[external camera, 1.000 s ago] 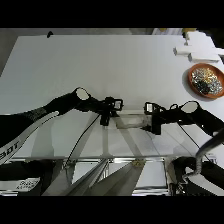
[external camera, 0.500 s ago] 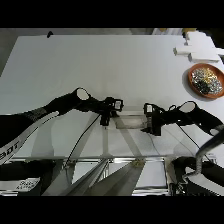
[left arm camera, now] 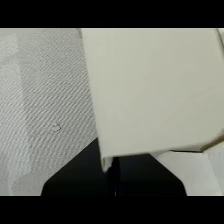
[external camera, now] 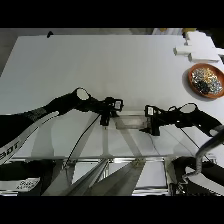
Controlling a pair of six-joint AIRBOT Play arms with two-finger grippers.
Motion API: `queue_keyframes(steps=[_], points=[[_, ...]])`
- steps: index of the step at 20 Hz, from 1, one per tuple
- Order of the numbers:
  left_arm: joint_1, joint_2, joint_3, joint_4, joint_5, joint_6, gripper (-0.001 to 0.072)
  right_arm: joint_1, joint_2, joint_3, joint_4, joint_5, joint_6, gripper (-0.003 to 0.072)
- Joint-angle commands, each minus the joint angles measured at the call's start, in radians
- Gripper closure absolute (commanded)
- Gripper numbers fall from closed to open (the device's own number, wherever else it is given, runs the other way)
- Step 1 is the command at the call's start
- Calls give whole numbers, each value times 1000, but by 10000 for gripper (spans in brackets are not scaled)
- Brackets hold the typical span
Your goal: Fold the box and place the chain.
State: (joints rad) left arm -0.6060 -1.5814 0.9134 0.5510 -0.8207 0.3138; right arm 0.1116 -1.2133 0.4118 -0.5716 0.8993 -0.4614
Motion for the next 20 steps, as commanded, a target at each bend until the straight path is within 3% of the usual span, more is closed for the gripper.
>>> queue_keyframes(steps=[1,11,12,19,20], points=[[0,0,0,0,1,0,699,0,-19,-1,5,-1,-18,44],[0,0,0,0,1,0,699,-32,-25,-1,-2,6,-15,49],[0,0,0,0,1,0,699,-32,-31,-1,0,6,-20,106],[0,0,0,0,1,0,699,-29,-35,-1,23,8,-64,122],[0,0,0,0,1,0,699,-22,-35,-1,22,6,-64,165]])
